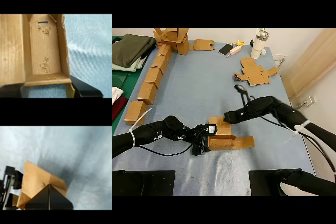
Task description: Fold the box.
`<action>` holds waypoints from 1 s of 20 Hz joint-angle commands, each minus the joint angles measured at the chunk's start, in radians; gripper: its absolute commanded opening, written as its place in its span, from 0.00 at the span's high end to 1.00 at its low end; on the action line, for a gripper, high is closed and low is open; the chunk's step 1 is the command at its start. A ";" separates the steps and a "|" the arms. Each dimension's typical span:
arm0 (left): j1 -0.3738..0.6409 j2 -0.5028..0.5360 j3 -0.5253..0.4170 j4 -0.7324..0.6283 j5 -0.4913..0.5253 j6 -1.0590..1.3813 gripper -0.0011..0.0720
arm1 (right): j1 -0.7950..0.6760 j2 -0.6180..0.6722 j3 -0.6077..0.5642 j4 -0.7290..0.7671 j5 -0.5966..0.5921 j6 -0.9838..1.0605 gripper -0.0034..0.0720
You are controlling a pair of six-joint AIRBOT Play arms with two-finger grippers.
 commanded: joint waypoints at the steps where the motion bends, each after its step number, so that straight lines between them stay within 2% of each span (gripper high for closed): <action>1: 0.001 0.000 0.000 0.000 0.000 0.000 0.17 | -0.031 0.159 0.043 -0.202 -0.081 0.026 0.95; 2: 0.000 0.000 0.000 0.000 0.000 0.000 0.17 | -0.030 0.205 0.041 -0.251 -0.150 0.029 0.95; 5: 0.000 0.000 0.000 0.000 0.000 0.000 0.17 | -0.018 0.306 -0.023 -0.266 -0.341 -0.032 0.95; 8: 0.001 0.000 0.000 0.000 0.001 0.000 0.17 | 0.036 0.369 -0.145 -0.256 -0.510 -0.274 0.94; 9: 0.000 0.000 0.000 0.000 -0.001 0.000 0.17 | 0.052 0.374 -0.187 -0.275 -0.513 -0.313 0.72; 10: 0.000 0.000 0.000 0.000 0.000 0.000 0.17 | 0.063 0.372 -0.229 -0.298 -0.482 -0.359 0.40; 11: 0.001 0.000 0.000 0.000 0.000 0.000 0.17 | 0.069 0.368 -0.264 -0.320 -0.423 -0.434 0.34; 13: 0.000 0.000 0.000 0.000 0.001 0.000 0.17 | 0.077 0.345 -0.301 -0.354 -0.277 -0.597 0.34; 16: 0.000 0.000 0.000 0.000 0.000 0.000 0.17 | 0.077 0.292 -0.300 -0.347 -0.082 -0.737 0.34; 20: 0.000 0.000 0.000 0.000 0.000 0.000 0.17 | 0.077 0.221 -0.300 -0.281 -0.013 -0.860 0.34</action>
